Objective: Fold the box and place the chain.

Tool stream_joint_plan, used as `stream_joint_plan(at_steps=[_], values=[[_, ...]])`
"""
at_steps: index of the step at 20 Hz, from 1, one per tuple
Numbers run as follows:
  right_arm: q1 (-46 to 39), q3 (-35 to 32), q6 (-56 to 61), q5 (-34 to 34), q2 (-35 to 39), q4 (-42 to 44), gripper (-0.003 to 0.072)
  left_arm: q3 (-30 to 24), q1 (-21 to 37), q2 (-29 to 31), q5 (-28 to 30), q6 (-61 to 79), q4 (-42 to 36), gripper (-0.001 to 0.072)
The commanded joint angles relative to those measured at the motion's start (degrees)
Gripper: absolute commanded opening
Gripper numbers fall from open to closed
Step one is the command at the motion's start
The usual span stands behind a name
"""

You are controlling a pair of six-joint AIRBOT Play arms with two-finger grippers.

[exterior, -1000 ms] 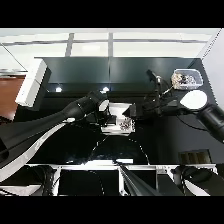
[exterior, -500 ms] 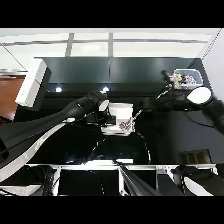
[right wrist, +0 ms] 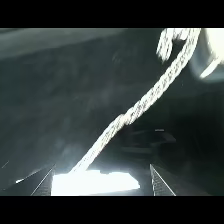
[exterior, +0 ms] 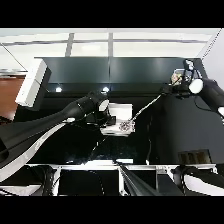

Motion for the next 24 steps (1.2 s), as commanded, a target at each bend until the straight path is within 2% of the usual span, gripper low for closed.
stream_joint_plan(at_steps=[1, 2, 4, 8, 9, 10, 16, 22, 23, 24], values=[[4.87, 8.46, 18.75, 3.76, -8.44, -24.09, 0.0662, 0.04, 0.04, 0.02, -0.9, 0.35, 0.13, 0.0033], [5.6, 10.4, 23.52, 6.29, -10.54, -27.19, 0.0662, 0.04, 0.04, 0.02, 0.13, 0.2, 0.02, 0.0033], [5.4, 13.18, 27.82, 9.2, -13.97, -26.51, 0.0652, 0.04, -0.02, 0.02, 1.6, 0.24, 0.02, 0.0035], [3.48, 14.16, 32.11, 9.35, -16.63, -23.21, 0.065, 0.04, -0.07, 0.02, 2.12, 0.63, 0.33, 0.0035], [2.82, 14.16, 32.11, 9.2, -16.72, -22.14, 0.0554, 0.04, -0.07, 0.02, 2.25, 1.2, 0.33, 0.0035], [2.23, 14.16, 32.09, 8.83, -16.72, -21.7, 0.0546, 0.04, -0.07, 0.02, 2.32, 1.99, 0.31, 0.0036], [1.53, 14.19, 28.81, 6.34, -17.44, -18.47, 0.0546, 0.04, -0.07, 0.02, 2.03, 2.03, 0.26, 0.0035], [1.55, 14.19, 28.13, 6.71, -18.64, -14.75, 0.0536, 0.04, -0.07, 0.02, 1.99, 1.79, 0.24, 0.0035], [1.55, 14.19, 27.32, 6.97, -18.64, -14.45, 0.0385, 0.04, -0.07, 0.02, 2.01, 1.73, 0.24, 0.0035], [1.55, 14.19, 26.45, 6.97, -18.64, -14.23, 0.0329, 0.04, -0.04, 0.02, 2.01, 1.73, 0.24, 0.0035]])
